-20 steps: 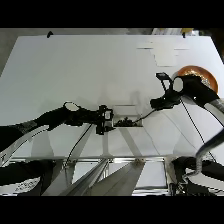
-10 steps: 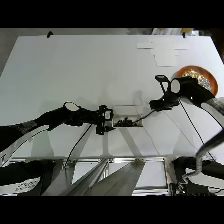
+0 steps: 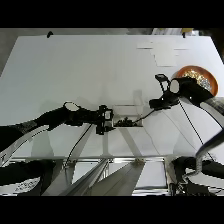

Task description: Fold the box and place the chain.

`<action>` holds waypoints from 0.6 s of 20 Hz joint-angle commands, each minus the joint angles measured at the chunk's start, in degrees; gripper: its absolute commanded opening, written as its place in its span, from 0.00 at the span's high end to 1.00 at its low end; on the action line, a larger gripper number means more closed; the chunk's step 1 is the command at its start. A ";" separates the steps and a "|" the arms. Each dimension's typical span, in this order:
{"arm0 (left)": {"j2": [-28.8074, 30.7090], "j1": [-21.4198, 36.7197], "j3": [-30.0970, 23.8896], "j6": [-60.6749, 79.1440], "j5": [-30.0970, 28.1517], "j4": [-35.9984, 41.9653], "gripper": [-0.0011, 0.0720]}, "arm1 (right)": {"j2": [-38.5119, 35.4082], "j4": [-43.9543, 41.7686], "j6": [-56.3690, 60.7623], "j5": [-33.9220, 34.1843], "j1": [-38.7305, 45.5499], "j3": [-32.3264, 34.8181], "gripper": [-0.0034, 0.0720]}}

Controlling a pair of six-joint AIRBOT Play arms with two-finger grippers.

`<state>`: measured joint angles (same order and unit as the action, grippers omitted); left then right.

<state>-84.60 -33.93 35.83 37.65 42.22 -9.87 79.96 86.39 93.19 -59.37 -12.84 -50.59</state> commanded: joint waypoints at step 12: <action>0.04 0.02 0.00 0.02 0.00 -0.02 0.89 | 0.22 0.00 -0.74 -4.50 0.04 0.02 0.93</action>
<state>-84.60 -33.91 35.83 37.67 42.22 -9.87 80.16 86.39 92.84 -62.22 -12.84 -50.59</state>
